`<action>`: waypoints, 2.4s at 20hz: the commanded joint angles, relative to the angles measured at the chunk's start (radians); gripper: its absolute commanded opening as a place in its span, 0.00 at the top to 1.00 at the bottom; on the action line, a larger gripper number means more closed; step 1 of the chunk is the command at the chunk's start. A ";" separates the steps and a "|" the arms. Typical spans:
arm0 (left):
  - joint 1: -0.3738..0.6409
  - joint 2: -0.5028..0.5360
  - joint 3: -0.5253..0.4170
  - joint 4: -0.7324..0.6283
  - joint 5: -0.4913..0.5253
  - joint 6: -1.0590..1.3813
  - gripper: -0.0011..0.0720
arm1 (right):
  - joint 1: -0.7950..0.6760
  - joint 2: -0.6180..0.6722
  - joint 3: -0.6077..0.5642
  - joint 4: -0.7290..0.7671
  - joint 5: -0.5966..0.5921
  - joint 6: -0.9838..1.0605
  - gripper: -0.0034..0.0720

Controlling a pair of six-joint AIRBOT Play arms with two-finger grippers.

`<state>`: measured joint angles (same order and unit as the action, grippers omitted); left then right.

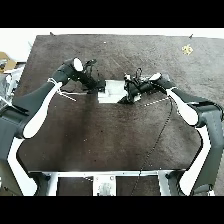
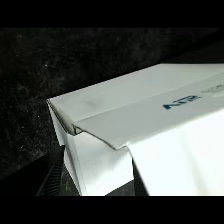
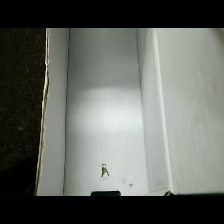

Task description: Fold the box and place the chain.

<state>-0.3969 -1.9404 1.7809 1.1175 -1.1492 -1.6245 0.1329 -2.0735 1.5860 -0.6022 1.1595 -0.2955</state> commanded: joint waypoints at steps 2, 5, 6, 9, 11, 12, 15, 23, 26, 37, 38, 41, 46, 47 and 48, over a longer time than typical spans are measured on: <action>-0.034 -0.001 0.000 0.111 0.047 -0.100 0.35 | 0.001 0.000 0.000 0.000 0.000 0.000 0.37; -0.048 -0.005 0.000 0.147 0.047 -0.135 0.35 | 0.001 0.000 0.000 0.000 0.001 0.000 0.37; -0.053 -0.008 0.001 0.153 0.044 -0.142 0.35 | 0.001 0.000 0.000 0.000 0.001 0.000 0.37; -0.082 -0.009 0.001 0.235 0.040 -0.206 0.35 | 0.001 0.000 0.000 0.000 0.000 0.000 0.37; -0.105 -0.010 0.001 0.298 0.039 -0.261 0.35 | 0.001 0.000 0.000 0.000 0.000 0.000 0.37; -0.114 -0.011 0.001 0.331 0.038 -0.285 0.35 | 0.001 0.000 0.000 0.000 0.000 0.000 0.37; -0.140 -0.013 0.001 0.426 0.029 -0.373 0.35 | 0.001 0.000 0.000 0.000 0.001 0.000 0.37; -0.153 -0.098 0.130 0.475 -0.103 -0.390 0.42 | 0.001 0.000 0.000 0.000 0.000 0.000 0.37; -0.177 -0.137 0.208 0.557 -0.175 -0.391 0.42 | 0.001 0.000 0.000 0.000 0.001 0.000 0.37; -0.213 -0.189 0.267 0.640 -0.235 -0.392 0.69 | 0.001 0.000 0.000 0.000 0.000 0.000 0.37; -0.213 -0.189 0.267 0.640 -0.235 -0.395 0.83 | 0.001 0.000 0.000 0.000 0.000 0.000 0.37; -0.213 -0.188 0.267 0.588 -0.209 -0.394 0.97 | 0.001 0.000 0.000 0.000 0.000 0.000 0.37; -0.213 -0.188 0.267 0.554 -0.185 -0.394 0.89 | 0.001 0.000 0.000 0.000 0.000 0.000 0.37; -0.213 -0.188 0.267 0.548 -0.184 -0.390 0.48 | 0.001 0.000 0.000 0.000 0.000 0.000 0.37; -0.213 -0.186 0.267 0.541 -0.177 -0.379 0.30 | 0.001 0.000 0.000 0.000 0.000 0.000 0.37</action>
<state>-0.6090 -2.1281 2.0472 1.6901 -1.3499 -2.0090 0.1329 -2.0735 1.5860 -0.6033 1.1595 -0.3004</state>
